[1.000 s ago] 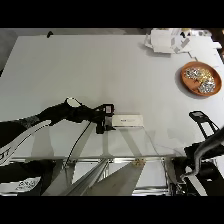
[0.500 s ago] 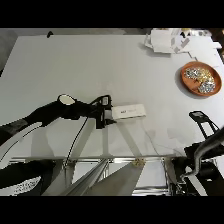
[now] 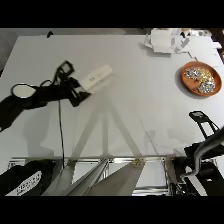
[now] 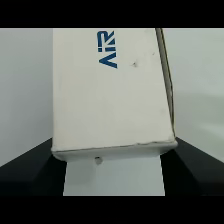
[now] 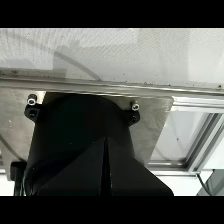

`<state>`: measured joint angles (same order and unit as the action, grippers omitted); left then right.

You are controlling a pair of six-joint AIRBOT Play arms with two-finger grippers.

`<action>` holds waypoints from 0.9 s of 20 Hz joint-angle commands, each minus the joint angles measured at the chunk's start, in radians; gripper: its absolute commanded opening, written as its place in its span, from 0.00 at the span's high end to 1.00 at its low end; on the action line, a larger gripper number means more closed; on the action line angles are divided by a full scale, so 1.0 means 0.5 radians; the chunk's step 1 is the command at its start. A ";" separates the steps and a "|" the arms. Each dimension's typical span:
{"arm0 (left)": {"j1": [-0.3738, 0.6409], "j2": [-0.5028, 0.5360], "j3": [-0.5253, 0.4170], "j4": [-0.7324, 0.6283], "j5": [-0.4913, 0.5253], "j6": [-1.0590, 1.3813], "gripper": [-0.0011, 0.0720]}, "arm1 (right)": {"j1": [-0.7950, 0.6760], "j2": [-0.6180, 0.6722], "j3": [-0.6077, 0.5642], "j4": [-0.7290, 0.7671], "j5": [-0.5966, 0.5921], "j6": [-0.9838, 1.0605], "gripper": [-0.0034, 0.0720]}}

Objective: Fold the box and place the chain.

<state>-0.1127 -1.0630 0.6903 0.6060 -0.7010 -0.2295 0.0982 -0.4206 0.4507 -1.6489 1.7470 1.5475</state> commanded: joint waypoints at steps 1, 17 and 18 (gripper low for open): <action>0.493 0.131 0.002 0.583 0.034 -0.712 0.98 | -0.002 0.002 -0.002 0.001 0.000 0.000 0.93; 1.075 -0.015 -0.004 1.281 -0.332 -1.483 0.01 | -0.002 0.002 -0.002 0.000 0.000 0.000 0.93; 1.074 -0.015 -0.004 1.282 -0.372 -1.482 0.03 | -0.002 0.002 -0.002 0.001 0.000 0.000 0.93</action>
